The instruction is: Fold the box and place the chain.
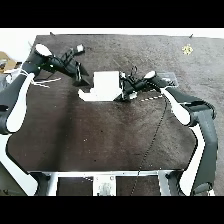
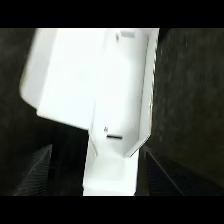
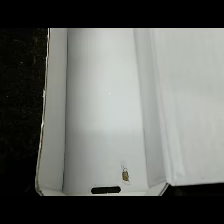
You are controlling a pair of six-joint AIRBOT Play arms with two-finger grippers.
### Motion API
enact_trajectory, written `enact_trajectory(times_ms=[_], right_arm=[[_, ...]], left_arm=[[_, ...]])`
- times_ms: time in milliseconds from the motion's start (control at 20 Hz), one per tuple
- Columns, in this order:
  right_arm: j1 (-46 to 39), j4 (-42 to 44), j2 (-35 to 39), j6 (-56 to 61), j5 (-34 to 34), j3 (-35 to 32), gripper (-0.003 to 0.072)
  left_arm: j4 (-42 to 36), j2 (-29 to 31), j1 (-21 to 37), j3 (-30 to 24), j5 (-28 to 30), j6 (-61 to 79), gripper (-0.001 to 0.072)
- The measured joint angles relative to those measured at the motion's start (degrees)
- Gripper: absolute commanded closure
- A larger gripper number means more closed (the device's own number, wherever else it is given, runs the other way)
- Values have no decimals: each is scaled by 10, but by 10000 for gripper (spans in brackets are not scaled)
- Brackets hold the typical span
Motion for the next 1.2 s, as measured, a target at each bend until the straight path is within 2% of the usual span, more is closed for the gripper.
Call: enact_trajectory(times_ms=[200, 400, 700, 850, 1100, 1150, 1200], right_arm=[[0, 0, 0, 0, 0, 0, 241], [0, 0, 0, 0, 0, 0, 241], [0, 0, 0, 0, 0, 0, 241], [0, 0, 0, 0, 0, 0, 240], [0, 0, 0, 0, 0, 0, 240], [0, 0, 0, 0, 0, 0, 240], [0, 0, 0, 0, 0, 0, 240]], left_arm=[[59, -2, -19, -63, 68, 46, 76], [59, -4, -26, -117, 130, 76, 76], [25, -5, -29, -139, 149, 101, 77], [14, -5, -29, -142, 148, 104, 107], [-2, -5, -29, -143, 142, 106, 109], [-5, -5, -29, -143, 139, 106, 165], [-8, -5, -29, -143, 137, 106, 359]])
